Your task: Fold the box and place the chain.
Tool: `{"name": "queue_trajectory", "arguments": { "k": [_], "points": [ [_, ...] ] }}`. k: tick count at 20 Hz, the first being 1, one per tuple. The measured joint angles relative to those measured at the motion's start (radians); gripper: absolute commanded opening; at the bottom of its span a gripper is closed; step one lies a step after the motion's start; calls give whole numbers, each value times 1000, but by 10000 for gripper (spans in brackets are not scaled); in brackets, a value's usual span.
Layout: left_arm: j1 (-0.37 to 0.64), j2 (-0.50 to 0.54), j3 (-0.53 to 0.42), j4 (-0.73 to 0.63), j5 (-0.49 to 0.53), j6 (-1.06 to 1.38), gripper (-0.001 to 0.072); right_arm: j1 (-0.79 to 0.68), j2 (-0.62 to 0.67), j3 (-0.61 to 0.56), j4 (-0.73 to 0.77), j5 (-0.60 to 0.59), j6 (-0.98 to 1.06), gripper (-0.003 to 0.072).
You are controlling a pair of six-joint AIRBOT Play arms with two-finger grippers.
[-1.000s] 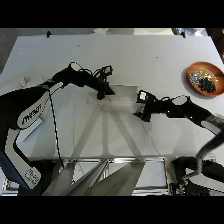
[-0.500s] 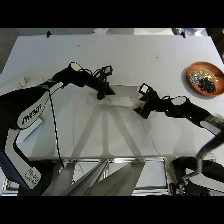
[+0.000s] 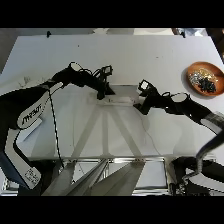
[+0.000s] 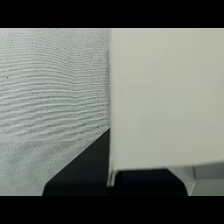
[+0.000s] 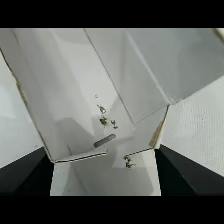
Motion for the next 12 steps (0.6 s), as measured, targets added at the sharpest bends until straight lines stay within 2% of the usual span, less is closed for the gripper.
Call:
{"name": "queue_trajectory", "arguments": {
  "k": [5, 12],
  "points": [
    [0, 0, 0, 0, 1, 0, 11, -32, -8, 23, -2, 31, -54, 662],
    [0, 0, 0, 0, 0, 0, 11, -75, -72, 101, -6, 156, -91, 662]
  ]
}}
